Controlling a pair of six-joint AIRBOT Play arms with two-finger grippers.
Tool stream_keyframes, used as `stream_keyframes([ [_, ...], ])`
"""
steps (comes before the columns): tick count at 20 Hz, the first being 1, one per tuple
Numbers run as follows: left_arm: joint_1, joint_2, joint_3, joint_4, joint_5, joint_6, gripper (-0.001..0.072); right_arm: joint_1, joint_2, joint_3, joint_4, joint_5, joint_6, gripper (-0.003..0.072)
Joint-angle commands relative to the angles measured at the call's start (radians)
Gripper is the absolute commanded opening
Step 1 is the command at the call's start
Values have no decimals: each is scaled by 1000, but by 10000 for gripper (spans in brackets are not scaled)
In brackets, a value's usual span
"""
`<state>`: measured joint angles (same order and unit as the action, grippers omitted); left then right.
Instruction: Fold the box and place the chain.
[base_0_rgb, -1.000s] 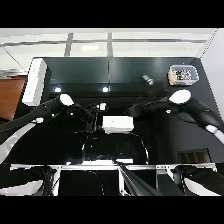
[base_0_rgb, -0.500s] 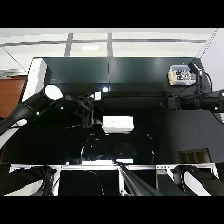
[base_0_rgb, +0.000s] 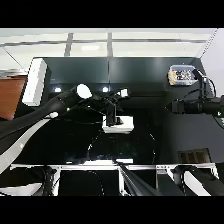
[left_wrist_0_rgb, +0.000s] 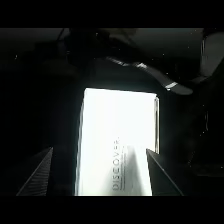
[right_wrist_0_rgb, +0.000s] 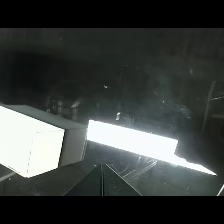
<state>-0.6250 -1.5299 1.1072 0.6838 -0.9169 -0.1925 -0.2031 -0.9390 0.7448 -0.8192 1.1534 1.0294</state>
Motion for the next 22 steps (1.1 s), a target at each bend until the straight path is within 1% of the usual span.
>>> stream_keyframes([
  [1,-16,-38,20,-5,-13,-26,713,-2,1,-6,-4,7,5,17],
  [6,-16,-38,21,-11,-87,-25,713,-2,1,-6,-4,7,11,17],
  [9,-23,-37,28,34,-95,-48,713,-2,1,-6,-4,7,13,17],
  [14,-70,-38,70,235,-93,-217,713,-2,1,-6,-4,7,16,17],
  [16,-91,-38,77,315,-93,-271,714,-2,1,-6,-4,7,26,16],
  [19,-125,-38,83,399,-88,-335,714,-2,1,-6,-4,7,31,16],
  [22,-159,-38,89,520,-63,-475,705,-2,1,-6,-4,7,38,16],
])
